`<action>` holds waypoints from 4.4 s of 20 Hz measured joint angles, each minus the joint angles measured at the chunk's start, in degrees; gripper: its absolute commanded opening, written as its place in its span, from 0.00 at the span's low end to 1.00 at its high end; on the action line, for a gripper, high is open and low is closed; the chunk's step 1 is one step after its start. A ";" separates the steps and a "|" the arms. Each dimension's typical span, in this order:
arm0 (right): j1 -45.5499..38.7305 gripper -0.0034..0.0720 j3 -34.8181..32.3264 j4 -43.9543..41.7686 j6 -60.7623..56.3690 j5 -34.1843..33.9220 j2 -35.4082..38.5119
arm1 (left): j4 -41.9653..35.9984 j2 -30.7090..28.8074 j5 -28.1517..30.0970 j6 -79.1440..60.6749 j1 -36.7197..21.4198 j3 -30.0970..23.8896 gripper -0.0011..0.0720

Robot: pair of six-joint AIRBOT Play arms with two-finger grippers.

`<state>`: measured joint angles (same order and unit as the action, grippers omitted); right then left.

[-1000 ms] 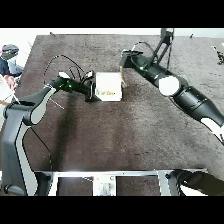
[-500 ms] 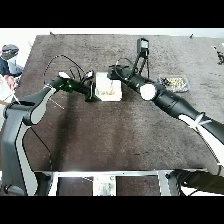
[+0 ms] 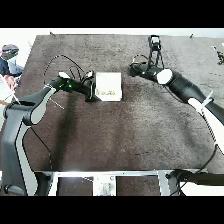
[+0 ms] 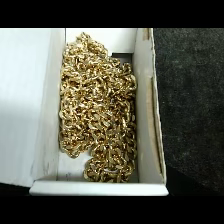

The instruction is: Fold the box and place the chain.

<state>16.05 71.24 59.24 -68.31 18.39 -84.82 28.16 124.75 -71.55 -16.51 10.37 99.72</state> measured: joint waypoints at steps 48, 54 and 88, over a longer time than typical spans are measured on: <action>-2.38 0.45 30.25 -22.51 64.48 53.57 -27.15 | 0.00 0.00 0.00 0.00 0.00 0.00 0.66; -1.68 0.44 30.25 -19.96 64.50 48.68 -27.15 | 0.00 0.00 0.00 -0.02 0.00 0.00 0.66; -3.82 0.49 17.86 -33.03 74.44 47.15 -21.75 | 0.00 0.00 0.00 -0.02 0.00 -0.02 0.66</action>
<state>12.23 89.10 26.22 6.13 65.54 -106.56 28.16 124.75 -71.55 -16.53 10.37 99.70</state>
